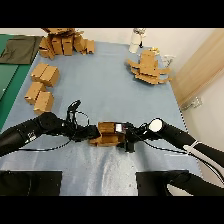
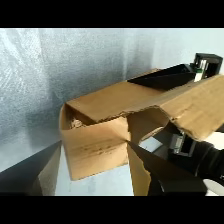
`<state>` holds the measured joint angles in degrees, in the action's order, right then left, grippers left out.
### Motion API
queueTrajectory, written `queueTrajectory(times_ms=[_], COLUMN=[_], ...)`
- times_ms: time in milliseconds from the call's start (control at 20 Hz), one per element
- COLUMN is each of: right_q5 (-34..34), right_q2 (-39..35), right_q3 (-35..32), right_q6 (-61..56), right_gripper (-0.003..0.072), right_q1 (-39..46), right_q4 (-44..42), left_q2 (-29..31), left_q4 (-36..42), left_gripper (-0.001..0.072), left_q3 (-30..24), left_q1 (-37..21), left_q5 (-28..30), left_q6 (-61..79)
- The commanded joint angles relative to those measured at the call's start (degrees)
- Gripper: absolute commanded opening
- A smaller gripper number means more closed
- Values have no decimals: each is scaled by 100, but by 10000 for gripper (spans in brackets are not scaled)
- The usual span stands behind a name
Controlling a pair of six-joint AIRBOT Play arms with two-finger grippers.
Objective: Fold the box.
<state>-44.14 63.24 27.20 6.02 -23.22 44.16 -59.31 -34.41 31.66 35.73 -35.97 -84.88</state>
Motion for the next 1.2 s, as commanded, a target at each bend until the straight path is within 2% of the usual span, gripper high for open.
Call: queueTrajectory(times_ms=[0, 100, 150, 200, 550, 650, 750, 900, 950, 1150], right_q5=[0, 0, 0, 0, 0, 0, 0, 2, 2, 0], right_q2=[0, 0, 0, 0, 0, 0, 0, 0, 0, 0], right_q3=[-2, -2, -2, -2, -2, -2, -2, -2, -2, -2], right_q6=[-2, -2, -2, -2, -2, -2, -2, -2, -2, -2], right_gripper=[498, 498, 497, 498, 498, 498, 498, 497, 497, 498], right_q1=[0, 0, 0, 0, 0, 0, 0, 0, 0, 0], right_q4=[0, 0, 0, 0, 0, 0, 2, 2, 2, 2], left_q2=[-4, -22, -37, -63, -81, -81, -83, -83, -83, -127], left_q4=[319, 319, 310, 313, 227, 48, -824, -2671, -2883, -2900], left_gripper=[596, 594, 543, 429, 428, 437, 436, 436, 436, 436], left_q3=[7, 7, 7, 7, 13, 111, 337, 549, 560, 634], left_q1=[0, -4, -4, -4, 22, 216, 551, 979, 1054, 1147], left_q5=[28, 107, 109, 109, 98, 116, 203, 192, 190, 192], left_q6=[4, 4, 17, 129, 151, 63, -686, -2684, -3010, -3222])
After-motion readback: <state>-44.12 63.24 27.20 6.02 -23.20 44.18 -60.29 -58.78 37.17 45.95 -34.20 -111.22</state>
